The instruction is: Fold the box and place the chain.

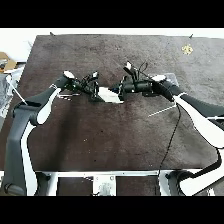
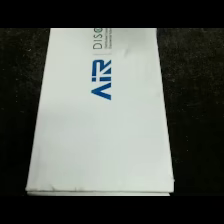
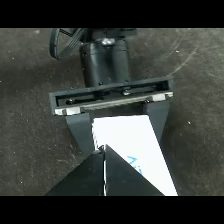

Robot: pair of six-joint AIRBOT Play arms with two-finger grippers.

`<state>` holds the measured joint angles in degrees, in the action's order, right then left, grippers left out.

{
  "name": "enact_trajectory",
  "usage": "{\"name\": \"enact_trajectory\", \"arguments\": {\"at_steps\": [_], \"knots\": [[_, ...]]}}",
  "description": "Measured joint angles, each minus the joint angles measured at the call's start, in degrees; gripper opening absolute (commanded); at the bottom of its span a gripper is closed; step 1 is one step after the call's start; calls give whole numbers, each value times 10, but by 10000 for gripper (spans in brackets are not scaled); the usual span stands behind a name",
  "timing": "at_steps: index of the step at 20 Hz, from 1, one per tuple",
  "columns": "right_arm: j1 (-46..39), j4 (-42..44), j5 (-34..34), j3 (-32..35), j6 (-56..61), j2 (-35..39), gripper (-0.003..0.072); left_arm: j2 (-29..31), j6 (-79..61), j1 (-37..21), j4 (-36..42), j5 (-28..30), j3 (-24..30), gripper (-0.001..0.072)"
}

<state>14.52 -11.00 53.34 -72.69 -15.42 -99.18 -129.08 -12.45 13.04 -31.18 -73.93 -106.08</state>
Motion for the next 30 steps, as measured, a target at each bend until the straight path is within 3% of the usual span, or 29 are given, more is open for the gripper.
{"name": "enact_trajectory", "arguments": {"at_steps": [6,19,26,30], "knots": [[10,-73,-56,0,21,-17,-1,0,0,0,0,0,0,388],[11,-141,-58,-6,47,-10,-1,0,1,0,0,0,0,388],[11,-77,-156,1,94,159,-2,0,0,0,0,0,0,388],[11,-90,-269,73,154,303,-2,0,0,0,0,0,0,389]]}}
